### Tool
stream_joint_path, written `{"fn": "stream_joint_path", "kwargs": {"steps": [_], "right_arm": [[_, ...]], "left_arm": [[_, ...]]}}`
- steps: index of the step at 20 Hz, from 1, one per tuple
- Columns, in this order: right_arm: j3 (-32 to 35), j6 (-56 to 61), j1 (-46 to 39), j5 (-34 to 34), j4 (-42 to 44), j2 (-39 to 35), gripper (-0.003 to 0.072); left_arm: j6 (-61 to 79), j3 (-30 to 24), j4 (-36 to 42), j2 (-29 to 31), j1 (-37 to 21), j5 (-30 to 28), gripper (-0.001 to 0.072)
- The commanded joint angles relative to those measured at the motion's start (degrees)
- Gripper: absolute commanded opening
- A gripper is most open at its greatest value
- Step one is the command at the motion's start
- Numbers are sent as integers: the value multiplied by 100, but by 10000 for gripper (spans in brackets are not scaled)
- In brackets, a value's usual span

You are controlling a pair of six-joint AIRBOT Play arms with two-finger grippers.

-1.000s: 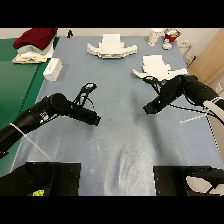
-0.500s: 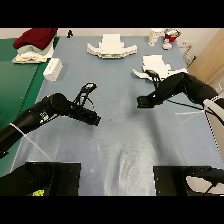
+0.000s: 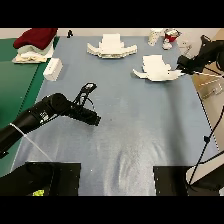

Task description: Fold the box.

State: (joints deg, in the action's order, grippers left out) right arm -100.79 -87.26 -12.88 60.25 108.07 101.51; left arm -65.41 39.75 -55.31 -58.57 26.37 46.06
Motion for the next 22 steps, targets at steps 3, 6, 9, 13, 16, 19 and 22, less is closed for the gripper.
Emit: {"fn": "stream_joint_path", "kwargs": {"steps": [3, 6, 9, 13, 16, 19, 22], "right_arm": [[-1685, -55, -691, 468, 664, 1523, 331], [-1792, -435, -678, 586, 1272, 1895, 331], [-1792, -608, -649, 699, 1438, 2090, 327], [-1792, -774, -566, 793, 1541, 2127, 285], [-1792, -918, -533, 885, 1624, 2127, 101], [-1792, -1213, -527, 1233, 2037, 2120, 3], [-1700, -1366, -433, 1805, 2319, 2015, -3]], "left_arm": [[0, 0, 0, -4, -2, -2, 12], [0, 0, 0, -4, -2, -2, 12], [0, 0, 0, -4, -2, -2, 12], [0, 0, 0, -4, -2, -2, 13], [0, 0, 0, -4, -2, -2, 13], [0, 0, 0, -4, -2, -2, 13], [0, 0, 0, -4, -2, -2, 12]]}}
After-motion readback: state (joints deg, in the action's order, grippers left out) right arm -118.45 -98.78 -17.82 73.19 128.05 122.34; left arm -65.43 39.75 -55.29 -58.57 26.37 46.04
